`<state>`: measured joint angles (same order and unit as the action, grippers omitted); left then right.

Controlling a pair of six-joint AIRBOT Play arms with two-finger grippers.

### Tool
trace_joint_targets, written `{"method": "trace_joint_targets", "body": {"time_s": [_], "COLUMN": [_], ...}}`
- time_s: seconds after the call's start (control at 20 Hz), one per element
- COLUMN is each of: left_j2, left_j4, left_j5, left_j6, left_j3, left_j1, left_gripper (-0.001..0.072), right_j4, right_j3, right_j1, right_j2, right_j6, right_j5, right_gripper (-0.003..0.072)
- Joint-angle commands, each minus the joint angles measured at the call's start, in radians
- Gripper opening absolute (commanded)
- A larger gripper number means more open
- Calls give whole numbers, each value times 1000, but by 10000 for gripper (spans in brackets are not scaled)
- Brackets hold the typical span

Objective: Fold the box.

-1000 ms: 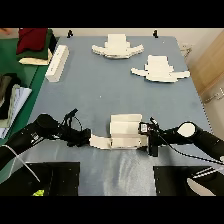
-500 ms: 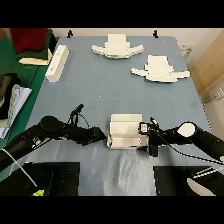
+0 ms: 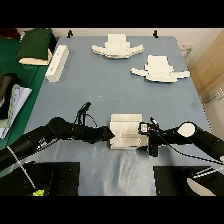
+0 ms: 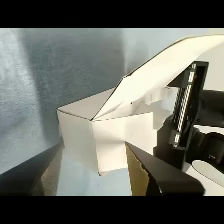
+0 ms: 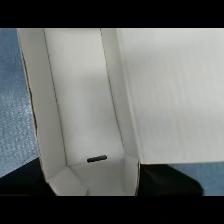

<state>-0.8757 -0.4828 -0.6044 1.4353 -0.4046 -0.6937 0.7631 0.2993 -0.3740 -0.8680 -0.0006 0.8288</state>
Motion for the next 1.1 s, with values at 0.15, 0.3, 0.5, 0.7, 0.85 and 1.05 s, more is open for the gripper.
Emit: {"method": "trace_joint_targets", "body": {"time_s": [0.15, 0.3, 0.5, 0.7, 0.85, 1.05], "left_j2": [-16, -34, -150, -291, -359, -407], "left_j4": [17, -108, -491, -679, -777, -884], "left_j5": [51, 42, -46, -159, -225, -298], "left_j6": [2, 170, 554, 736, 840, 945], "left_j3": [-15, -71, -213, -349, -421, -484], "left_j1": [-33, -67, -186, -271, -305, -336], "left_gripper": [600, 599, 599, 599, 599, 599], "right_j4": [-1, 0, 0, 0, 0, 0], "right_j3": [1, 1, 1, 1, 1, 1], "right_j1": [0, 0, 0, 0, 0, 0], "right_j2": [1, 1, 1, 1, 1, 1], "right_j6": [0, 0, 0, 0, 0, 0], "right_j5": [0, 0, 0, 0, 0, 0], "right_gripper": [603, 603, 603, 604, 603, 604]}}
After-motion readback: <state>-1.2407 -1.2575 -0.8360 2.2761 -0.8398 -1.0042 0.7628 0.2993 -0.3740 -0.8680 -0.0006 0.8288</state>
